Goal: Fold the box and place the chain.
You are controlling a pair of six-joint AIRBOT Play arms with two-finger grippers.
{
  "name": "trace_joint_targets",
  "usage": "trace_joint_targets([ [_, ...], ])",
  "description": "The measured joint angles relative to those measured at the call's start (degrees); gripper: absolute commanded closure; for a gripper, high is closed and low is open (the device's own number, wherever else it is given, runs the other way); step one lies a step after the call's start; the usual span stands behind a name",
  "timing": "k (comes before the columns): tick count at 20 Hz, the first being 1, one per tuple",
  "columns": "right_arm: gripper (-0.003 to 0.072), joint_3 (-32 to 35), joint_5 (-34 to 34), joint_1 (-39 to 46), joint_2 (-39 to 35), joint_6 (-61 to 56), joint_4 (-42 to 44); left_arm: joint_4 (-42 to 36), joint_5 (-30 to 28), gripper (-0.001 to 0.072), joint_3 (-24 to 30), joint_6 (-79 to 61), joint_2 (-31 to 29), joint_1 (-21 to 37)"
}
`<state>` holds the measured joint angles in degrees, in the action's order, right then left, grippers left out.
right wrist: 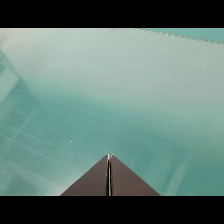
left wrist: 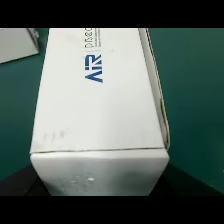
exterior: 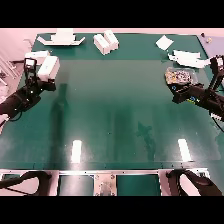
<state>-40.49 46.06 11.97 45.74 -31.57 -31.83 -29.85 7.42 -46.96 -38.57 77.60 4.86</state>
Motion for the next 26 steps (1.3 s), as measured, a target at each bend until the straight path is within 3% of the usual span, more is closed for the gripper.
trace_joint_targets([
  [7, 0.0669, 0.00, -0.02, 0.00, 0.00, -1.05, 0.98, -5.77, -2.12, 0.0688, 1.38, -4.31, 4.26, 0.22],
  [8, 0.0669, 0.00, -0.02, 0.00, 0.00, -1.09, 1.05, -6.08, -1.90, 0.0597, 1.31, -4.44, 4.63, 0.37],
  [9, 0.0668, 0.00, -0.02, 0.00, 0.00, -1.11, 1.11, -6.21, -1.86, 0.0412, 1.31, -4.59, 5.01, 0.48],
  [11, 0.0668, 0.00, -0.02, -0.02, 0.00, -1.18, 1.31, -6.45, -1.86, 0.0148, 1.29, -4.74, 5.38, 0.55],
  [13, 0.0666, 0.00, -0.02, -0.02, 0.00, -1.27, 1.90, -6.62, -3.26, -0.0011, 1.29, -4.76, 5.62, 0.61],
  [16, 0.0566, 0.00, -0.02, -0.02, 0.00, -1.29, 3.28, -6.80, -7.04, -0.0011, 1.09, -3.34, 5.77, 0.68],
  [18, 0.0449, 0.00, -0.02, -0.02, 0.00, -1.27, 4.13, -6.84, -8.66, -0.0011, 1.03, -2.64, 5.70, 0.66],
  [21, 0.0446, 0.00, -0.02, -0.02, 0.00, -1.27, 5.05, -6.86, -9.57, -0.0011, 1.01, -1.14, 4.31, 0.63],
  [23, 0.0366, 0.00, -0.02, -0.02, -0.07, -1.27, 5.40, -6.86, -10.29, -0.0011, 1.14, -0.24, 1.44, 0.55],
  [26, 0.0309, 0.00, 0.00, -0.02, -0.48, -1.27, 5.75, -6.95, -10.99, -0.0011, 2.38, 0.55, -5.64, 0.57],
])
